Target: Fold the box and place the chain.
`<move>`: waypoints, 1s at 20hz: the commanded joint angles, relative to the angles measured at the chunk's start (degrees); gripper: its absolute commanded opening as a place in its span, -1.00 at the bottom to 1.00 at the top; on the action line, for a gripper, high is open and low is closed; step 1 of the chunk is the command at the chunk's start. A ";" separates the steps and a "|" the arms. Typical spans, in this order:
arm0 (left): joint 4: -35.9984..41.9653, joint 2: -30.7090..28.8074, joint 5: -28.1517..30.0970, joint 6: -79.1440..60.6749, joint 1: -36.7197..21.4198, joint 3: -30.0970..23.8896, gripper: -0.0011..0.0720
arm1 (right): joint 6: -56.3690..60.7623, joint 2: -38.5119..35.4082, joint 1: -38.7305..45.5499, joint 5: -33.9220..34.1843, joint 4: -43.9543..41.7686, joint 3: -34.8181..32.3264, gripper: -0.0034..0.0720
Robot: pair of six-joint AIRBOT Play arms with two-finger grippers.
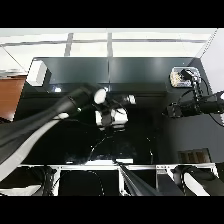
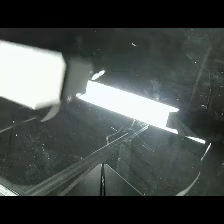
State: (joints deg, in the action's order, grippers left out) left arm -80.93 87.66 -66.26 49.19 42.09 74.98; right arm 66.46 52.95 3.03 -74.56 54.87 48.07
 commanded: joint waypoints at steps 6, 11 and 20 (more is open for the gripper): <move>-7.10 -15.58 -17.03 22.34 -35.39 1.86 0.09 | 0.02 -0.04 0.04 -0.17 -0.24 -0.02 -0.87; -5.60 -13.70 -11.98 31.93 -61.18 1.79 0.09 | 0.00 -0.04 0.04 0.26 -1.33 -0.02 -0.87; -1.40 -1.27 -0.20 22.05 -67.14 2.14 0.09 | 0.02 -0.04 -0.35 4.42 -1.44 -0.02 -0.86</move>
State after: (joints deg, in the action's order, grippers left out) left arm -85.17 82.50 -71.35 74.83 -24.03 76.86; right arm 66.46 52.95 2.90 -72.23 53.54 48.07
